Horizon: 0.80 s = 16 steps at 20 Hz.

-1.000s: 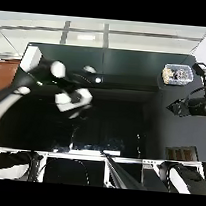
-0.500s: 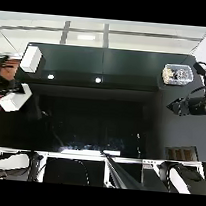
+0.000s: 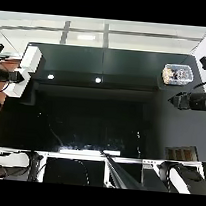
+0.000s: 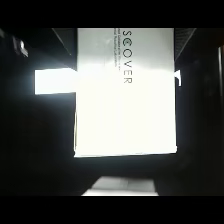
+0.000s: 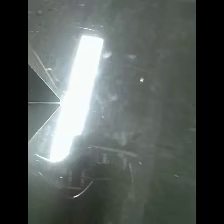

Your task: Fold the box and place the chain.

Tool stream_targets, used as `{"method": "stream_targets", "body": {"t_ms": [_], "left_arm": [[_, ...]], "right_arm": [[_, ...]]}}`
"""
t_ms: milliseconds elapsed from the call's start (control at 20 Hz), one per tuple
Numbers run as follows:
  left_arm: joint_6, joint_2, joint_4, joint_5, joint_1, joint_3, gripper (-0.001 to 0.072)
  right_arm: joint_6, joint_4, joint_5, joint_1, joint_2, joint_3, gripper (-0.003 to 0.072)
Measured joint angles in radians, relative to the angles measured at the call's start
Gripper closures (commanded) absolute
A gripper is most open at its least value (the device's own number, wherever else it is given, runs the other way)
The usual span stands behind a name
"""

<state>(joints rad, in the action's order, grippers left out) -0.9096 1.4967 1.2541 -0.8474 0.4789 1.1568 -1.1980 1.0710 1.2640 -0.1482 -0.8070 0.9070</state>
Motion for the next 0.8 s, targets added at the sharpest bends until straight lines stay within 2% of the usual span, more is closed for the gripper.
{"method": "stream_targets", "body": {"t_ms": [100,300,500,550,600,650,800], "left_arm": [[0.014,0.019,-0.026,0.053,-0.017,0.002,-0.0007],[0.016,0.026,-0.017,0.124,-0.053,0.023,-0.0007],[0.011,-0.047,0.056,0.134,-0.104,0.129,0.0002],[0.002,-0.07,0.05,0.134,-0.121,0.164,0.0059],[-0.013,-0.094,0.02,0.132,-0.138,0.196,0.0314],[-0.032,-0.12,-0.024,0.124,-0.156,0.221,0.0694],[-0.102,-0.187,-0.164,-0.004,-0.229,0.253,0.0688]], "right_arm": [[0.0,0.0,-0.016,0.0,0.0,0.0,0.0667],[-0.003,0.0,-0.029,0.0,0.0,0.0,0.0667],[-0.006,-0.004,-0.037,0.003,-0.001,0.0,0.0667],[-0.006,-0.006,-0.045,0.007,-0.003,0.0,0.0666],[-0.007,-0.007,-0.055,0.014,-0.004,-0.002,0.0667],[-0.007,-0.01,-0.07,0.022,-0.005,-0.005,0.0667],[-0.007,-0.017,-0.145,0.06,-0.006,-0.047,0.0667]]}}
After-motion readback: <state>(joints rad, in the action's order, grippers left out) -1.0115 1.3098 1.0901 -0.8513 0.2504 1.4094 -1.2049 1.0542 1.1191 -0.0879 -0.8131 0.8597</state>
